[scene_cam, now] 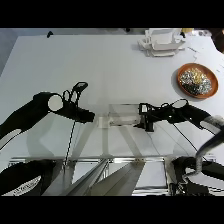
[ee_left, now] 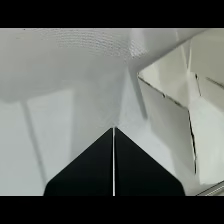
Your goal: Fold the box and place the chain.
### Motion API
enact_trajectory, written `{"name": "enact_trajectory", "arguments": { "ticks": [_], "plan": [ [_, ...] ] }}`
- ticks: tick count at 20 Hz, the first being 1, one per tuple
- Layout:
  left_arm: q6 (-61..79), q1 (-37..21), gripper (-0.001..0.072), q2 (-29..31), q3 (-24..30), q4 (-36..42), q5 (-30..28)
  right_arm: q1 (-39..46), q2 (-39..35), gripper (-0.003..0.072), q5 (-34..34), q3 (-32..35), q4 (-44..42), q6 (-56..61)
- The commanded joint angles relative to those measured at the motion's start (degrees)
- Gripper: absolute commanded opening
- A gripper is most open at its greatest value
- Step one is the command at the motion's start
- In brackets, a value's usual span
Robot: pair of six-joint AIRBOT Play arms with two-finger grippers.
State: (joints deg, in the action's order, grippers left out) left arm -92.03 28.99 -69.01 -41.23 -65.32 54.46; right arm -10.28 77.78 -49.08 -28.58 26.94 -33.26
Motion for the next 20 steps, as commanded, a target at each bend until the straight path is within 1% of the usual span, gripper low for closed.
{"name": "enact_trajectory", "arguments": {
  "ticks": [1,2,3,7,12,16,17,18,19,20],
  "plan": [
    [1.0,-0.7,0.0002,-5.3,0.8,11.2,-4.1,0.0,0.0,0.0406,0.0,0.0,0.0,0.0],
    [3.0,-0.7,0.0002,-6.7,0.8,14.2,-4.2,0.0,0.0,0.0406,0.0,0.0,0.0,0.0],
    [3.7,-0.7,0.0002,-7.7,0.8,15.5,-4.2,0.0,0.0,0.0406,0.0,0.0,0.0,0.0],
    [3.7,-0.7,0.0002,-9.2,0.8,15.6,-4.5,0.0,0.0,0.0406,0.0,0.0,0.0,0.0],
    [3.8,-0.6,0.0004,-8.9,0.8,15.9,-4.9,0.0,0.0,0.0406,0.0,0.0,0.0,0.0],
    [8.1,0.5,0.0013,-6.1,0.7,19.1,-5.2,0.0,0.0,0.0406,0.0,0.0,0.0,0.0],
    [8.9,0.9,0.0085,-5.3,0.7,19.6,-5.3,0.0,0.0,0.0406,0.0,0.0,0.0,0.0],
    [9.8,1.3,0.0207,-4.6,0.7,19.9,-5.2,0.0,0.0,0.0406,0.0,0.0,0.0,0.0],
    [9.8,1.8,0.0288,-4.1,0.7,20.0,-5.2,0.0,0.0,0.0406,0.0,0.0,0.0,0.0],
    [9.8,2.2,0.0292,-3.9,0.7,20.1,-5.2,0.0,0.0,0.0406,0.0,0.0,0.0,0.0]
  ]
}}
